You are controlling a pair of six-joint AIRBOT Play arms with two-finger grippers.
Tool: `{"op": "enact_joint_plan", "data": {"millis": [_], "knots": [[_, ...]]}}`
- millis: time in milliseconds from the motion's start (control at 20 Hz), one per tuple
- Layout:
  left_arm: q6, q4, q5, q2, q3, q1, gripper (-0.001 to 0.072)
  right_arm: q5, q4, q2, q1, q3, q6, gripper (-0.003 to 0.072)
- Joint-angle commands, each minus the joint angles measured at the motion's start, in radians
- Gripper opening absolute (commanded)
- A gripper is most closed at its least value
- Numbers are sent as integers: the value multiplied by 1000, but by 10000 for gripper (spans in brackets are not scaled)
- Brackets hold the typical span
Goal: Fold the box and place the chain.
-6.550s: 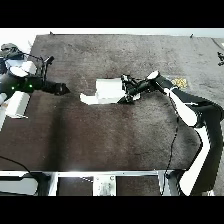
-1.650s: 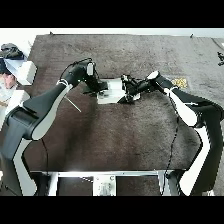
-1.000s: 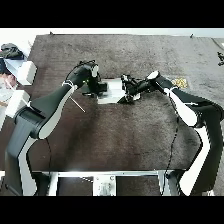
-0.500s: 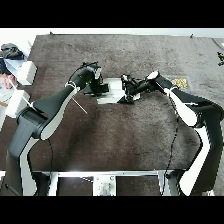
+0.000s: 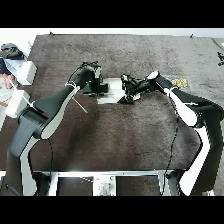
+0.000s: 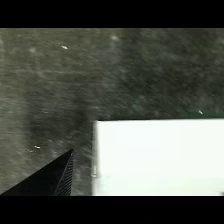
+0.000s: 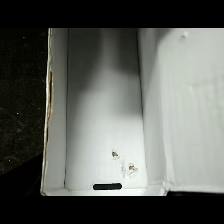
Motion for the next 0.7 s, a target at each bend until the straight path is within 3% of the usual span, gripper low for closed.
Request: {"op": "enact_joint_plan", "data": {"millis": [0,350,450,650], "knots": [[24,-9,-43,3,25,0,306,1,0,0,0,0,0,531],[204,-24,-127,79,59,0,313,1,0,0,0,0,0,531],[289,-18,-130,125,59,1,556,1,0,0,0,0,0,531],[505,42,-149,208,44,1,551,1,0,0,0,0,0,531]]}}
